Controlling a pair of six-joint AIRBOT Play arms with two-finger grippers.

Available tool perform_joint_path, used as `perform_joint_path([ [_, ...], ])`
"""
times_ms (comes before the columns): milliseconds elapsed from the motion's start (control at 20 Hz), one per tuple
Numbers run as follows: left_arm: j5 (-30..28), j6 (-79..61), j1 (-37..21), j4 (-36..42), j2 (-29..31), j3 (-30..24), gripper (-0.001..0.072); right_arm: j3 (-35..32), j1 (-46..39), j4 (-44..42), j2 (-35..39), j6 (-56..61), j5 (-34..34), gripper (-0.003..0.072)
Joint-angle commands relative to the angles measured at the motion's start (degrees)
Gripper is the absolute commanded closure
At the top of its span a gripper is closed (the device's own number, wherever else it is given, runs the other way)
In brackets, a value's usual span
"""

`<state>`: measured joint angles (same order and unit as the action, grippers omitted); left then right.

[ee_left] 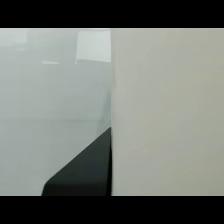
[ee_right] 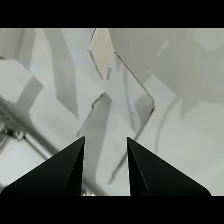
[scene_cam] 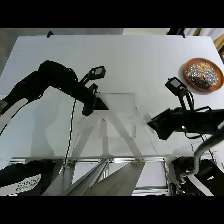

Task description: Fold the box and place the chain.

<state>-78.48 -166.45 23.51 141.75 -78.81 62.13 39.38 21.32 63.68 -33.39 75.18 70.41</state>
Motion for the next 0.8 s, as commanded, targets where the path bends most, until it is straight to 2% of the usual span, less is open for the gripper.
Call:
perform_joint_path([
  [0, 1.18, 2.16, 3.67, -3.54, 3.85, -1.97, 0.0710, 0.48, 0.04, 2.03, 4.22, 0.02, 8.52, 0.0391],
  [250, 24.15, -2.91, 8.09, -3.41, 4.55, -13.94, 0.0707, 0.37, 0.04, 2.21, 4.44, 0.02, 2.89, 0.0392],
  [450, 26.49, -2.89, 7.98, -3.61, -0.48, -14.93, 0.0707, 0.37, 0.04, 2.19, 4.44, 0.00, -2.69, 0.0391],
  [600, 31.04, -2.89, 8.04, -3.63, -3.61, -14.88, 0.0707, 0.37, 0.04, 2.21, 4.44, -0.22, -3.61, 0.0391],
  [750, 31.04, -2.89, 8.24, -2.84, -5.14, -12.74, 0.0708, 0.35, 0.04, 2.27, 4.44, -0.22, -3.65, 0.0391],
])
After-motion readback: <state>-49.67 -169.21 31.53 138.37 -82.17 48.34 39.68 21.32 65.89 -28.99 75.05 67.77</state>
